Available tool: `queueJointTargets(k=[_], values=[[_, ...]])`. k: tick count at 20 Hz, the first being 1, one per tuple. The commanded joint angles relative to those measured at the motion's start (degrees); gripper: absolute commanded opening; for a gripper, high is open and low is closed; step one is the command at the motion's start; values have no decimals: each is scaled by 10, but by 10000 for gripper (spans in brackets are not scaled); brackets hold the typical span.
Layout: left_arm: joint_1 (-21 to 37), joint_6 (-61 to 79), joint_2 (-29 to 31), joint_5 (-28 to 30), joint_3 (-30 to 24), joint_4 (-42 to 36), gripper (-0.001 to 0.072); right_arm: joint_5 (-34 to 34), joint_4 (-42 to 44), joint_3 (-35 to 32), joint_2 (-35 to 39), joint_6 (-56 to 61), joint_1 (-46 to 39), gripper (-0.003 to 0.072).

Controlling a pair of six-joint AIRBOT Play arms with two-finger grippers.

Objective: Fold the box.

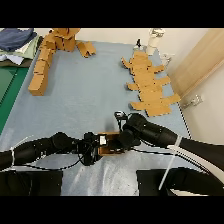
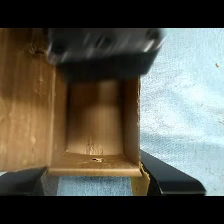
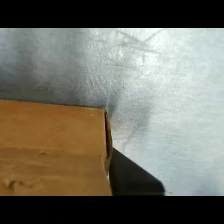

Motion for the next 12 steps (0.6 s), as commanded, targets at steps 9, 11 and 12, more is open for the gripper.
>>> queueJointTargets(k=[9, 11, 12], values=[[0, 0, 0, 0, 0, 0, 529, -28, -12, 21, -30, 19, 11, 438], [0, 0, 0, 0, 0, 0, 530, -28, -10, 21, -23, 19, 11, 463], [0, 0, 0, 0, 0, 0, 529, -29, -10, 21, -18, 20, 11, 463]])
